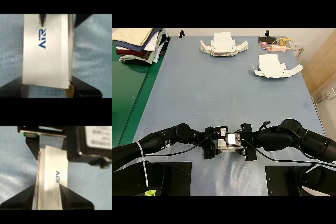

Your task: Fold the box.

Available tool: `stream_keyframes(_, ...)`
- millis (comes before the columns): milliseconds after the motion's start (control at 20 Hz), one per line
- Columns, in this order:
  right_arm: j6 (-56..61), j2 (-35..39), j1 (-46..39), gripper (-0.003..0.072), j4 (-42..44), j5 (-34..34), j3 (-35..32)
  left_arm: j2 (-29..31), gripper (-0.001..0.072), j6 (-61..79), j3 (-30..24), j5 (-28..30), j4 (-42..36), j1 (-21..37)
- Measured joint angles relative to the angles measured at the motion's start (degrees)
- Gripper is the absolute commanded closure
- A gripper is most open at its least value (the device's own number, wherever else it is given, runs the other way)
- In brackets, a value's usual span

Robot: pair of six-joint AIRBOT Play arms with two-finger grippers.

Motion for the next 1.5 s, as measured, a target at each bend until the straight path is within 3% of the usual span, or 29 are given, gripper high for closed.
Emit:
stream_keyframes(300,0.33,0.31,-0.09,0.0199,1.03,0.09,0.02,0.0,0.0322,-0.02,0.0,0.11,-0.02,0.0)
stream_keyframes(350,0.9,0.79,-0.07,0.0232,1.09,0.07,0.07,0.0,0.0322,-0.02,0.0,0.13,-0.02,0.0)
stream_keyframes(450,3.21,2.29,-0.09,0.0373,1.18,0.11,0.24,0.0,0.0322,-0.04,0.0,0.15,-0.02,0.0)
stream_keyframes(500,5.27,3.3,-0.09,0.0482,1.18,0.09,0.28,0.0,0.0322,-0.04,0.0,0.17,-0.02,0.0)
stream_keyframes(550,7.8,4.15,-0.13,0.0688,1.18,0.11,0.31,0.0,0.0322,-0.04,0.0,0.17,-0.02,0.0)
stream_keyframes(750,20.02,6.32,-0.61,0.0685,1.68,1.11,-1.27,0.0,0.0322,-0.07,0.0,0.2,-0.02,0.0)
stream_keyframes(900,26.58,7.39,-0.74,0.0685,5.66,5.86,-5.09,0.0,0.0322,-0.07,0.0,0.22,-0.02,0.0)
stream_keyframes(1200,31.71,11.04,-0.76,0.0685,13.35,15.91,-12.81,0.0,0.0322,-0.07,0.0,0.22,-0.02,0.0)
stream_keyframes(1500,33.03,12.28,-0.7,0.0685,15.19,20.83,-17.86,0.0,0.0322,-0.04,0.0,0.24,0.0,0.0)
